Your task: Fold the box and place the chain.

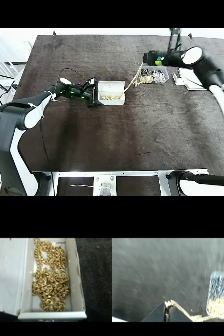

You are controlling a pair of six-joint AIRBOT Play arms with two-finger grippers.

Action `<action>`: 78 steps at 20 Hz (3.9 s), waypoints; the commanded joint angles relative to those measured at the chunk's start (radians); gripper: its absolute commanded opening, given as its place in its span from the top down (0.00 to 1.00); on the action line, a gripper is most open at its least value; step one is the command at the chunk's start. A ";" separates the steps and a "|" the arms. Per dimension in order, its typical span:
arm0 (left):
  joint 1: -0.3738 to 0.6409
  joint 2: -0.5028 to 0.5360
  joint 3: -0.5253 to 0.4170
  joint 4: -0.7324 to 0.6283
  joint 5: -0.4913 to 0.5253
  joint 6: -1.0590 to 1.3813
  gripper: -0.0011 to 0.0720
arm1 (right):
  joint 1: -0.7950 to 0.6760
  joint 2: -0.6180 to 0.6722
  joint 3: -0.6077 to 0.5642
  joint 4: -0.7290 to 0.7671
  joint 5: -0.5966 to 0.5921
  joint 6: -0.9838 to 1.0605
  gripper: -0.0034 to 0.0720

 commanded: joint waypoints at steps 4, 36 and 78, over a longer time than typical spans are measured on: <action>0.000 -0.001 0.000 0.000 0.000 0.000 0.53 | 0.087 0.237 0.001 -0.068 0.042 -0.018 0.94; 0.000 0.000 0.000 0.000 0.001 0.000 0.53 | 0.388 -0.007 -0.108 -0.091 -0.089 0.106 0.95; 0.000 -0.001 0.000 0.000 0.002 0.000 0.53 | 0.032 0.150 -0.130 0.001 -0.010 -0.023 0.95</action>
